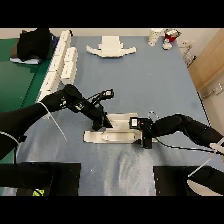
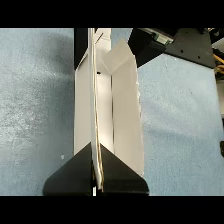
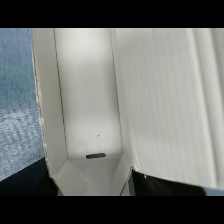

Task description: Fold the box.

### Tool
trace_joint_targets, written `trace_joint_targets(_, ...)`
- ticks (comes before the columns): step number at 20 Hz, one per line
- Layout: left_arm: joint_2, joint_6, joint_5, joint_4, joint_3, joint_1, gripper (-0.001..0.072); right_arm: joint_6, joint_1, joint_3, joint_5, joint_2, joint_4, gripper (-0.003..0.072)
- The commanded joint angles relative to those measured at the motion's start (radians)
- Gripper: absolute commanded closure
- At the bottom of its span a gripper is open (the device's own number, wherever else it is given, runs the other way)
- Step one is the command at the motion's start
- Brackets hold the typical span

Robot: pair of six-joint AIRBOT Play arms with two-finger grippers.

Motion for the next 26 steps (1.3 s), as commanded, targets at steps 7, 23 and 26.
trace_joint_targets(7, -0.001, 0.000, 0.000, 0.000, 0.000, 0.000, 0.0696, 0.000, 0.002, 0.000, 0.003, -0.035, 0.002, 0.0183)
trace_joint_targets(23, 0.000, 0.000, 0.000, 0.000, 0.000, 0.000, 0.0696, 0.000, 0.002, 0.000, 0.000, -0.040, -0.009, 0.0260)
trace_joint_targets(26, -0.001, 0.000, 0.000, 0.000, 0.000, 0.000, 0.0696, 0.000, 0.002, 0.000, 0.000, -0.040, -0.009, 0.0260)
